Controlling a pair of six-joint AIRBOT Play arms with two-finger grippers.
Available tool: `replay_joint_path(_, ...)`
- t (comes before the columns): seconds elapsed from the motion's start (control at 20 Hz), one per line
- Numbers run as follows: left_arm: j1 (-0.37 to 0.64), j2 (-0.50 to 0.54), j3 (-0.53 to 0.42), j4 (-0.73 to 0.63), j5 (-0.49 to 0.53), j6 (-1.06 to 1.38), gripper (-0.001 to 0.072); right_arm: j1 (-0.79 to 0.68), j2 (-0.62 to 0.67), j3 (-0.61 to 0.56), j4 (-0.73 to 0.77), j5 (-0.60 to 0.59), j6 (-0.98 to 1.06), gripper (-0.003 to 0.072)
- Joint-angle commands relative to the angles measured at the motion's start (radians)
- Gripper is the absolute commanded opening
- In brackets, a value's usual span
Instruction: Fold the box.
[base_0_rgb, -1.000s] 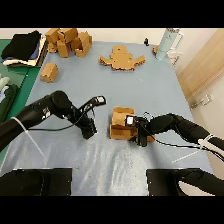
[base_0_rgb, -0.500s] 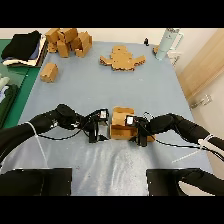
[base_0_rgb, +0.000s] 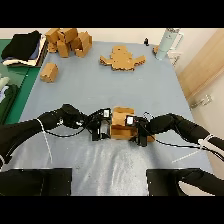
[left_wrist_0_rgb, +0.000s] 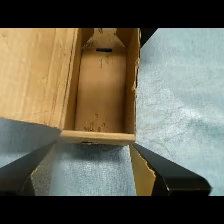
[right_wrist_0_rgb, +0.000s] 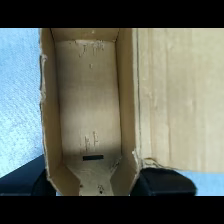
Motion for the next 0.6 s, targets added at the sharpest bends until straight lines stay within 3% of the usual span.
replay_joint_path(0.0, -0.022, -0.008, 0.01, 0.011, 0.0, -0.029, 0.0695, 0.0, 0.0, 0.0, 0.0, 0.001, 0.0, 0.0537)
replay_joint_path(0.55, -0.127, -0.029, 0.036, 0.195, 0.046, -0.203, 0.0694, 0.0, 0.0, 0.0, 0.0, 0.0, 0.0, 0.0538)
